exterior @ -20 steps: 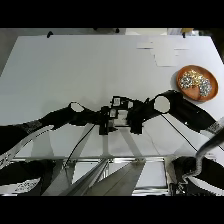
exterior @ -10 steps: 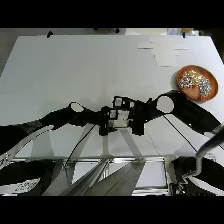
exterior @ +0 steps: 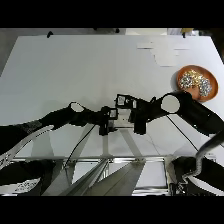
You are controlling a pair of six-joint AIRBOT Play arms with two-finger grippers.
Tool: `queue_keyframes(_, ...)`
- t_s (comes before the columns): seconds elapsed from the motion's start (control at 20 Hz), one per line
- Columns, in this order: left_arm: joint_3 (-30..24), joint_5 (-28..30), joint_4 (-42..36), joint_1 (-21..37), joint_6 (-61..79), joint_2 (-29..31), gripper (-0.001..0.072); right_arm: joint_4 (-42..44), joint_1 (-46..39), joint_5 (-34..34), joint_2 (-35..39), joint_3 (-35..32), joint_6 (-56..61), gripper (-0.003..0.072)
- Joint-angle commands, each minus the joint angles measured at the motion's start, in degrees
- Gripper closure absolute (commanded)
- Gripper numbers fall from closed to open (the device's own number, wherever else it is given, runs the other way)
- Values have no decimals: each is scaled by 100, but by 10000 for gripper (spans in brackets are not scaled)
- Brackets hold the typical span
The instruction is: Fold the box and place the chain.
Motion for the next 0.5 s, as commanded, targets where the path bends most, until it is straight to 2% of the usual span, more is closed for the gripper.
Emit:
queue_keyframes(0.0, 7, 2, 0, 2, -2, 2, 502, 52, -28, 17, -125, -63, 26, 669)
queue_keyframes(0.45, 7, 2, 0, 2, -2, 2, 502, 175, -28, 166, -411, -79, 44, 669)
